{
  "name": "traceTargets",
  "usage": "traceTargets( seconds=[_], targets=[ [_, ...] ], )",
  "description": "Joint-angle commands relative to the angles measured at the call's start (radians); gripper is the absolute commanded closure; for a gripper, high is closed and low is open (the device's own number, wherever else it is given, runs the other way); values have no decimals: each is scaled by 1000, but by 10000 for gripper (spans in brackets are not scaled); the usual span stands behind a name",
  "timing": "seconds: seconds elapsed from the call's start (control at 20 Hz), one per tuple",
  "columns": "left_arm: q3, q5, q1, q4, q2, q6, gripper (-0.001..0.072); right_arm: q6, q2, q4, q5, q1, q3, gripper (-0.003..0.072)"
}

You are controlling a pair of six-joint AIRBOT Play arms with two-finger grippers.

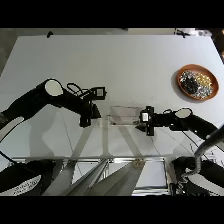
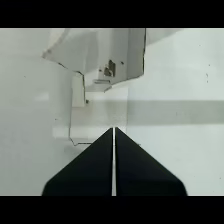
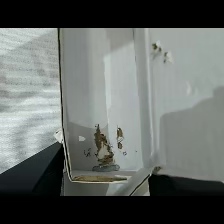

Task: Fold the box and place the chain.

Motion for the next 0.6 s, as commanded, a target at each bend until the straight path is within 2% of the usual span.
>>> traceTargets(
  seconds=[0.0,0.1,0.25,0.55],
  targets=[
    [-18,33,-11,2,-48,78,540,0,1,0,0,0,0,276],
    [-18,56,-13,15,-88,78,407,0,1,0,0,0,0,276],
    [-18,87,-14,18,-107,83,395,0,1,0,0,0,0,276],
    [-80,208,-47,12,-109,292,395,0,1,0,0,0,0,276]
  ],
)
